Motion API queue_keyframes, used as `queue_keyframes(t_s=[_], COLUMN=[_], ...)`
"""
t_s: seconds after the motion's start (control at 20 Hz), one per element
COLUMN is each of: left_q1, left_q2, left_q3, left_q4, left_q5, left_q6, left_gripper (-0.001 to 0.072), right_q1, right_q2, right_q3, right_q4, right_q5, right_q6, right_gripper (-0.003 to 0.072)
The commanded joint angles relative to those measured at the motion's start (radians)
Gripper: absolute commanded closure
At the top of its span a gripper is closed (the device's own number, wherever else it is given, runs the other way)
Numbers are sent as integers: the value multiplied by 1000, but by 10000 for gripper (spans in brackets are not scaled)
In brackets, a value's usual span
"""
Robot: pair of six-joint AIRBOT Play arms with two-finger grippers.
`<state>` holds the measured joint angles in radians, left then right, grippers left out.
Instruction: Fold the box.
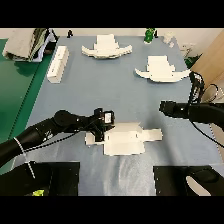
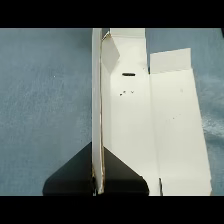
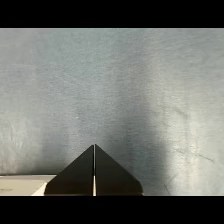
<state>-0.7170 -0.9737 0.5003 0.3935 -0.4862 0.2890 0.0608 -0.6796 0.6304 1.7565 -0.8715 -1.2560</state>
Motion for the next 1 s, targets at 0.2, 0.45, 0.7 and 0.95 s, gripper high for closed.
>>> queue_keyframes(t_s=[0.2,0.45,0.7,0.95], left_q1=[-77,-77,-77,-90], left_q2=[-17,-25,55,69], left_q3=[-54,-49,34,30], left_q4=[3,4,83,82], left_q5=[60,43,163,194], left_q6=[-27,-27,26,32], left_gripper=[695,695,696,698], right_q1=[10,10,10,10], right_q2=[-1,0,0,0], right_q3=[0,0,0,0], right_q4=[3,3,3,6], right_q5=[6,6,6,7], right_q6=[0,0,0,0], right_gripper=[683,683,683,683])
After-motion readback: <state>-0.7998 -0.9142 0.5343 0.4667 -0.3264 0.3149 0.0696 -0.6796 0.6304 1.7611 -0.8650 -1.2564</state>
